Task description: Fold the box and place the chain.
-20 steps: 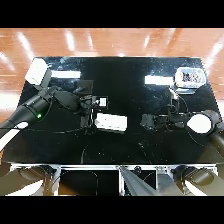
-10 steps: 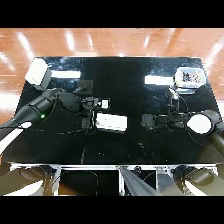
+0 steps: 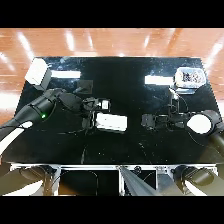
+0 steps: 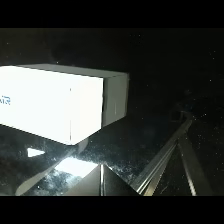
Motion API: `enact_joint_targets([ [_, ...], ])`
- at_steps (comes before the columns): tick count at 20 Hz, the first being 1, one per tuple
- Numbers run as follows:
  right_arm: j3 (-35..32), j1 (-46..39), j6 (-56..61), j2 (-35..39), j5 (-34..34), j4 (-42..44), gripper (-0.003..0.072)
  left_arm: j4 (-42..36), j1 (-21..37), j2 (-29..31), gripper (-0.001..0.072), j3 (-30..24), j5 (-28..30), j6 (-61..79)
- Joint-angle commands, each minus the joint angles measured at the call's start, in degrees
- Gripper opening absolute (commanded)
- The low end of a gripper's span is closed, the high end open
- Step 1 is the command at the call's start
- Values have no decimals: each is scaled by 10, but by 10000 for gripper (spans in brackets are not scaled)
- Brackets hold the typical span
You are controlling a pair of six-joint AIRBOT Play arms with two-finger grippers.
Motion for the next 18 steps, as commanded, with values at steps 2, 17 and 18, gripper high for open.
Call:
enact_joint_targets([
  [2,0,0,0,0,0,0,28,0,0,-9,609,0,-5,0],
  [17,0,0,0,0,0,-2,28,-11,0,-25,608,-1,-5,0],
  [18,0,0,0,0,0,-2,28,-11,0,-25,608,-1,-5,0],
])
